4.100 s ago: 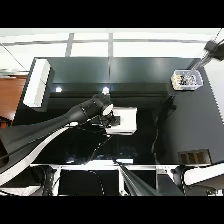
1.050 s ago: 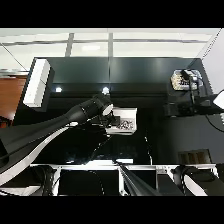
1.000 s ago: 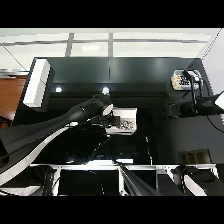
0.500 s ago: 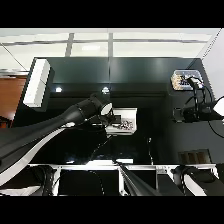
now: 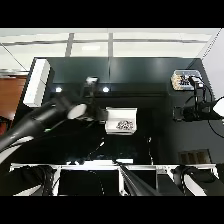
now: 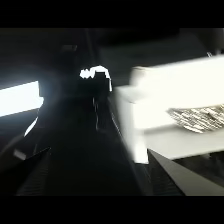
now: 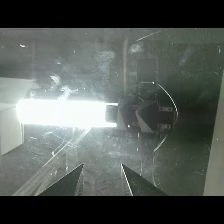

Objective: Fold the box and place the chain.

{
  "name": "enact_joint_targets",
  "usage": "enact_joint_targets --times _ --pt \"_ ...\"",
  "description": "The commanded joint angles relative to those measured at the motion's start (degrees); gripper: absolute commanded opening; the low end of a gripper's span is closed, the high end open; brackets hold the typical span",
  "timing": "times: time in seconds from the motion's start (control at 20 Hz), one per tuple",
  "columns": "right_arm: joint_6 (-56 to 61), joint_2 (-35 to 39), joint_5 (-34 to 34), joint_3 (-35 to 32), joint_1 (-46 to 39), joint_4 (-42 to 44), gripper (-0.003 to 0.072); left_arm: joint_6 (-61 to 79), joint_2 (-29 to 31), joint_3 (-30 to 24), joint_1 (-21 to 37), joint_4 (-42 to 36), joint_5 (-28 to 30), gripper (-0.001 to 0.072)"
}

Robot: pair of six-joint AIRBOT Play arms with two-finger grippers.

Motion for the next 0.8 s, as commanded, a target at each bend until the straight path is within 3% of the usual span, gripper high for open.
enact_joint_targets --times 0.0,0.1,0.15,0.25,0.3,0.55,0.75 --pt "0.04 0.02 -0.55 -0.02 0.00 -0.04 0.0275 0.57 9.22 -12.28 8.76 -2.95 6.73 0.0684" --pt "0.04 0.02 -0.76 -0.02 0.00 -0.07 0.0275 14.93 10.80 -18.88 14.49 -15.13 13.88 0.0685" --pt "0.04 0.02 -0.92 -0.02 0.00 -0.04 0.0274 31.80 10.47 -21.11 17.16 -26.58 16.65 0.0685" --pt "0.07 0.02 -1.49 -0.02 0.00 -0.04 0.0274 68.57 9.09 -22.77 20.92 -46.56 14.97 0.0685" --pt "0.07 0.02 -1.88 -0.02 0.00 -0.04 0.0274 79.91 8.39 -22.75 21.46 -50.38 14.25 0.0705" --pt "0.11 0.02 -2.03 -0.02 0.00 -0.04 0.0274 113.74 6.23 -22.62 20.57 -51.01 14.80 0.0703" --pt "0.15 0.02 -2.12 -0.04 0.00 -0.04 0.0274 129.26 0.22 -22.03 20.68 -57.20 14.12 0.0720"
